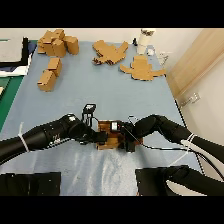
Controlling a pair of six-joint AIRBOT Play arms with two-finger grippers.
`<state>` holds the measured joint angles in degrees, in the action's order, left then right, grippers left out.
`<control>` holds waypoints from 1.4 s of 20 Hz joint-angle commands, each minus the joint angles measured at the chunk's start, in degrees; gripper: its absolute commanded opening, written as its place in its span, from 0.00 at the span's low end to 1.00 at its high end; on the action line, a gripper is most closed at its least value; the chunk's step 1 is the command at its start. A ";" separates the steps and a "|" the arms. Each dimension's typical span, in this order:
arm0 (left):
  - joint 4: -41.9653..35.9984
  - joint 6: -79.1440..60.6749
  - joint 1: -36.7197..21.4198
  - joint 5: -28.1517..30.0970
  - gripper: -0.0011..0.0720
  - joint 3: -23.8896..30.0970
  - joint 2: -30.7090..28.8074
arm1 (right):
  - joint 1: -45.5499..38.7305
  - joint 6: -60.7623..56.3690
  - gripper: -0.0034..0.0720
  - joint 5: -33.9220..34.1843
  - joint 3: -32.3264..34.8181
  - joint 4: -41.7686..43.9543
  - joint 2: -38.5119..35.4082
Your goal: Fold the box.
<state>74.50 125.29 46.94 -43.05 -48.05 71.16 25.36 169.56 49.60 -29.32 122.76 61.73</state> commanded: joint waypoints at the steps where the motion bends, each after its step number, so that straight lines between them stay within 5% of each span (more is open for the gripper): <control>1: 4.04 4.70 1.68 -2.71 0.83 -2.86 1.77 | -0.02 0.00 0.68 -0.02 0.00 0.00 0.04; 10: 8.26 9.77 3.98 -11.85 0.83 -10.82 10.19 | -0.02 0.00 0.68 -0.02 0.00 0.00 0.04; 19: 7.96 12.33 4.07 -10.16 0.81 -11.26 11.43 | -0.02 0.00 0.68 -0.02 0.00 0.00 0.04; 28: 8.87 12.70 5.18 -17.53 0.81 -17.38 15.82 | -0.02 0.00 0.68 -0.02 0.00 0.00 0.04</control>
<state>82.91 137.19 51.72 -58.30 -64.42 86.24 25.36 169.56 49.60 -29.32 122.76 61.73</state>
